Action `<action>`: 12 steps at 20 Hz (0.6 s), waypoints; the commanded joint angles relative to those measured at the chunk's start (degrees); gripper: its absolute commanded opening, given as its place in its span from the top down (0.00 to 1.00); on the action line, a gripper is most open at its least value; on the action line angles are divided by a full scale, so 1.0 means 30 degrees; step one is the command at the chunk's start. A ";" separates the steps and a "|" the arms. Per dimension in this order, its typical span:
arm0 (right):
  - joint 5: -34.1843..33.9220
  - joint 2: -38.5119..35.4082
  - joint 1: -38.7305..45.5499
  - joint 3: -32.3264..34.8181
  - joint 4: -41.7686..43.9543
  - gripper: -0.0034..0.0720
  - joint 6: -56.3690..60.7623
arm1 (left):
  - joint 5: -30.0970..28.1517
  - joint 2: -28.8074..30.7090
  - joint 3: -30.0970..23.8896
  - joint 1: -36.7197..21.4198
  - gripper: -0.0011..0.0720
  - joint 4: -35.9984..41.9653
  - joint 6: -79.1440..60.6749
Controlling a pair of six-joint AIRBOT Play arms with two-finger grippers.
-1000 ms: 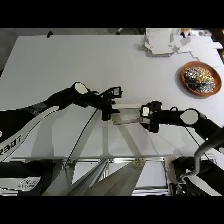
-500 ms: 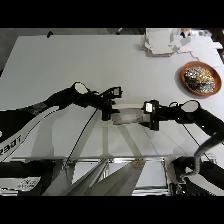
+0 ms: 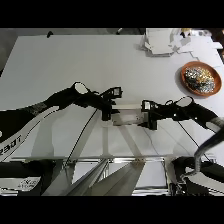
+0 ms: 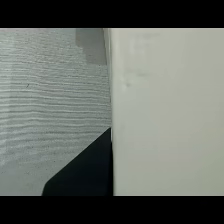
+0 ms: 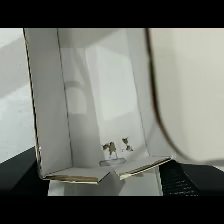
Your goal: Fold the box and place the chain.
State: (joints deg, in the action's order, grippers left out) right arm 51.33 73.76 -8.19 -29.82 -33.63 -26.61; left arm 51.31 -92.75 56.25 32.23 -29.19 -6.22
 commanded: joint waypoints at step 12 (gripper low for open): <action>0.0022 0.1173 0.0015 -0.0036 0.0248 0.42 -0.0794 | -0.0029 -0.0007 -0.0007 0.0000 0.97 0.0007 0.0007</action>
State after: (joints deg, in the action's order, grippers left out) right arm 51.66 77.12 -8.12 -29.98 -32.45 -29.02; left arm 51.33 -92.75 56.25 32.23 -29.19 -6.22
